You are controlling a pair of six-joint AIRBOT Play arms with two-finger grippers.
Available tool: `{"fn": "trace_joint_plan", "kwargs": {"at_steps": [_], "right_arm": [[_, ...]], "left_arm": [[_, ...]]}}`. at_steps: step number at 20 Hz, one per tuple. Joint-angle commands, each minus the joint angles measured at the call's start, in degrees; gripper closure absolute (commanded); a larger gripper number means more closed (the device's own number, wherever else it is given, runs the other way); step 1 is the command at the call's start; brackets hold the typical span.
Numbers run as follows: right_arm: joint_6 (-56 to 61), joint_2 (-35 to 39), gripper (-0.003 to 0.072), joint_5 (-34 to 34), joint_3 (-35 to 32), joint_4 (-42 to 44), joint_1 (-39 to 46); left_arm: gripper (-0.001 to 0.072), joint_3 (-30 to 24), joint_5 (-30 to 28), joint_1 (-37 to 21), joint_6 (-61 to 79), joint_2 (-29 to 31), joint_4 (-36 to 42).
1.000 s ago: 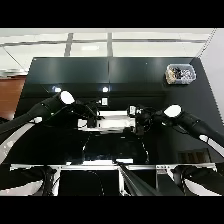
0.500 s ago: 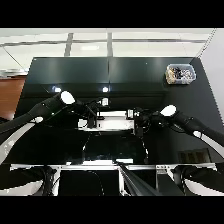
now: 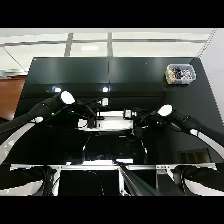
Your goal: Fold the box and place the chain.
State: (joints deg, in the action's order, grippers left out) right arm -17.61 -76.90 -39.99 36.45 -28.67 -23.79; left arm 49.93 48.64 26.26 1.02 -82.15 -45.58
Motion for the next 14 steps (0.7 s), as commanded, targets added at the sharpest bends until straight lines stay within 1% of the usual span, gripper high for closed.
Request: {"fn": "trace_joint_plan", "kwargs": {"at_steps": [1, 10, 14], "right_arm": [[2.9, -0.6, -0.0018, 0.6, 0.7, -1.9, -0.4], [4.5, -1.2, -0.0018, 0.6, 1.4, -3.0, -0.5], [6.0, -1.4, -0.0018, 1.6, 1.4, -5.4, -1.8]], "left_arm": [[0.0682, 0.0, 0.0, 0.0, 0.0, 0.0, 0.0], [0.0682, 0.0, 0.0, 0.0, 0.0, 0.0, 0.0], [0.0681, 0.0, 0.0, 0.0, 0.0, 0.0, 0.0]]}}
